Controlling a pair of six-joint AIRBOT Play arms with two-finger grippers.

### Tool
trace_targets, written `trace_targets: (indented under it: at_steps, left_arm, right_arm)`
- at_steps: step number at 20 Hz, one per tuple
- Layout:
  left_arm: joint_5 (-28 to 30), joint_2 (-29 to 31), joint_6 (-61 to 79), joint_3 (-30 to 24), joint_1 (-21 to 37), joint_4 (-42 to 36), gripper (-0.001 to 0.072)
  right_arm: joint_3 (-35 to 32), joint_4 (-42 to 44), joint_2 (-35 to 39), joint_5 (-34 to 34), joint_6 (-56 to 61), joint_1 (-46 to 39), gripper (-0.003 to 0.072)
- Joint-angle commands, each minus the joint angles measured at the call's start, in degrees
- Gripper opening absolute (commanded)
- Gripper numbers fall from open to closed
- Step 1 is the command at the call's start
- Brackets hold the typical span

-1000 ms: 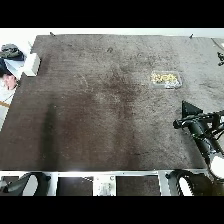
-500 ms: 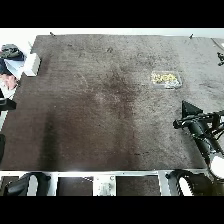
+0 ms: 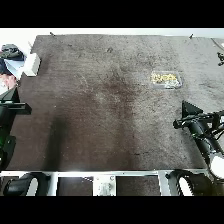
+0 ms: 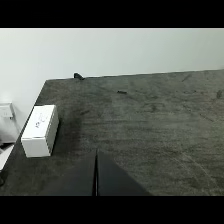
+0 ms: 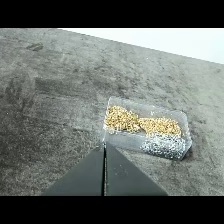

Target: Fold the box and place the chain.

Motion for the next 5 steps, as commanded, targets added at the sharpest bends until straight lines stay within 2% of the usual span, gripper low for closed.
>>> trace_targets:
  at_steps: [1,5]
  left_arm:
    - [1.20,0.04,0.70,-0.07,-0.70,0.20,0.0005]
    - [5.92,0.02,0.68,-0.07,-0.70,1.01,0.0004]
  right_arm:
    - [-0.02,0.00,0.02,0.00,0.00,-0.02,0.0009]
    - [-0.02,0.00,0.02,0.00,0.00,-0.02,0.0009]
